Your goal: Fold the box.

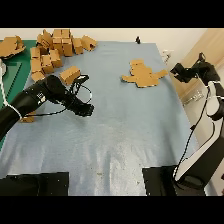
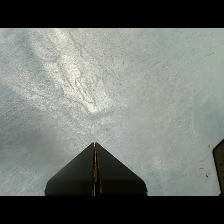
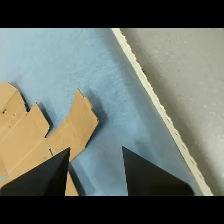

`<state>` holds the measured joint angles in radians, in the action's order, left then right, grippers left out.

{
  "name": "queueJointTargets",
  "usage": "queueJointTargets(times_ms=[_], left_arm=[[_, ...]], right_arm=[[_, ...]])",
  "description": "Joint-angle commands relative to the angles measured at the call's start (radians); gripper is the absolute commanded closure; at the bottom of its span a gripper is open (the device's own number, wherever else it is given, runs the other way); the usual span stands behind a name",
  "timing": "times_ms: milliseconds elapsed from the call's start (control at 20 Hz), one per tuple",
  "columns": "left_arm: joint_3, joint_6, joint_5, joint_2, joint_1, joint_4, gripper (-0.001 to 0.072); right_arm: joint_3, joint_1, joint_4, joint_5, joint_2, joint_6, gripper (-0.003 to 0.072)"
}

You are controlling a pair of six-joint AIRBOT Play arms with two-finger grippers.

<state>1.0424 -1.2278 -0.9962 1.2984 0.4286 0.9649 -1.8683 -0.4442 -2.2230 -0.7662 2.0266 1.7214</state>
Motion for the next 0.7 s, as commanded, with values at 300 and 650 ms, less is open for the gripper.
queueJointTargets(times_ms=[300, 650], left_arm=[[0.001, 0.0, 0.0, 0.0, 0.001, 0.0, 0.07], [0.001, 0.0, 0.0, 0.0, 0.001, 0.0, 0.07]], right_arm=[[-0.142, 0.066, -0.04, 0.095, 0.143, 0.071, 0.0282], [-0.142, 0.063, -0.02, 0.095, 0.142, 0.071, 0.0282]])
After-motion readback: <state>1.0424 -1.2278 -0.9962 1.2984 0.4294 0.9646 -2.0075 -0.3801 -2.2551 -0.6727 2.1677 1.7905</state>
